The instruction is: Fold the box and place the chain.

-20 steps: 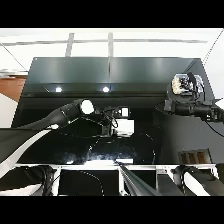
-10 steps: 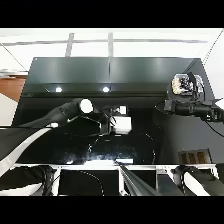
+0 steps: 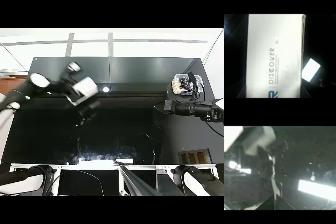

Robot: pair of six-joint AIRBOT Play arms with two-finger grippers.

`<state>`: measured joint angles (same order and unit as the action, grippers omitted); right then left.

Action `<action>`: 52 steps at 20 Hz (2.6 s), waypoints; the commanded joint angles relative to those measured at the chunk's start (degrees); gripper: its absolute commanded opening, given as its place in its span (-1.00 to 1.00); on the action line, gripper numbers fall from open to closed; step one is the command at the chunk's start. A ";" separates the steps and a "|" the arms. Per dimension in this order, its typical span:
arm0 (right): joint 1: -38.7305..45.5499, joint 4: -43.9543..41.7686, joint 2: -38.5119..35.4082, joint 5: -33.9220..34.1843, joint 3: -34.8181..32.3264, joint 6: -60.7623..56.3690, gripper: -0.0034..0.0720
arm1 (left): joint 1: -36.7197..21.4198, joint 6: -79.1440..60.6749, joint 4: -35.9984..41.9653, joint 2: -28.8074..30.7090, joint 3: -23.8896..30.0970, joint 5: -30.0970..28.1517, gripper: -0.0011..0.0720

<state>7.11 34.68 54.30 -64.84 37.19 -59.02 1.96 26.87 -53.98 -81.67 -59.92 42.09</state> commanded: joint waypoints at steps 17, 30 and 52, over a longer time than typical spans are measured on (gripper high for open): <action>-4.50 -0.57 -0.04 2.08 0.04 -2.27 -0.81 | -22.97 28.96 -14.45 -31.82 -44.39 11.56 0.98; 3.61 7.56 -0.52 -1.27 12.31 -2.95 -0.81 | -22.32 51.76 -24.83 -8.68 -48.17 38.60 -0.90; 0.00 37.97 -16.31 18.60 -4.83 -21.79 -0.81 | -2.84 45.51 -13.99 48.35 31.85 4.87 -0.90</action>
<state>7.18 72.71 38.04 -46.52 32.80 -80.60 -1.02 72.36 -67.88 -33.71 -28.73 46.87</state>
